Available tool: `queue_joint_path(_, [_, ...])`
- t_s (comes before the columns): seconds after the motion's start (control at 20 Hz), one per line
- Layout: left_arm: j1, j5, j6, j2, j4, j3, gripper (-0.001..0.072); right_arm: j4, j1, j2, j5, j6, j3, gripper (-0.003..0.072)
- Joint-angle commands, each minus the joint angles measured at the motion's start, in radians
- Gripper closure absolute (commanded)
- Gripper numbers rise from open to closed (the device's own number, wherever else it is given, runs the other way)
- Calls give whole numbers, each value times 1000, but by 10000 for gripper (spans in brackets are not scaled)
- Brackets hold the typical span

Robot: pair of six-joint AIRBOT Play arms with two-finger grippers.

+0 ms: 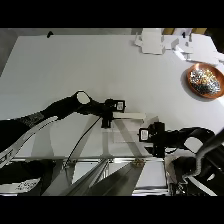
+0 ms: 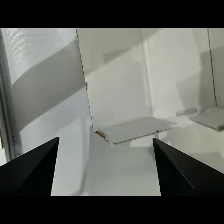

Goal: Fold the box and place the chain.

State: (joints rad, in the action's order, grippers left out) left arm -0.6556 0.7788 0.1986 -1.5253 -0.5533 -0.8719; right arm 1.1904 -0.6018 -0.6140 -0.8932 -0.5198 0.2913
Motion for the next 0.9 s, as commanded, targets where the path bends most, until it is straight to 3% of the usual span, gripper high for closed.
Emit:
queue_joint_path(0.0, [-1,0,0,0,0,0,699,15,-43,-2,88,83,-39,43])
queue_joint_path(0.3, [-1,0,0,0,0,0,699,13,-43,-2,271,137,-110,44])
queue_joint_path(0.85, [-1,0,0,0,0,0,699,31,-43,-69,464,136,-113,46])
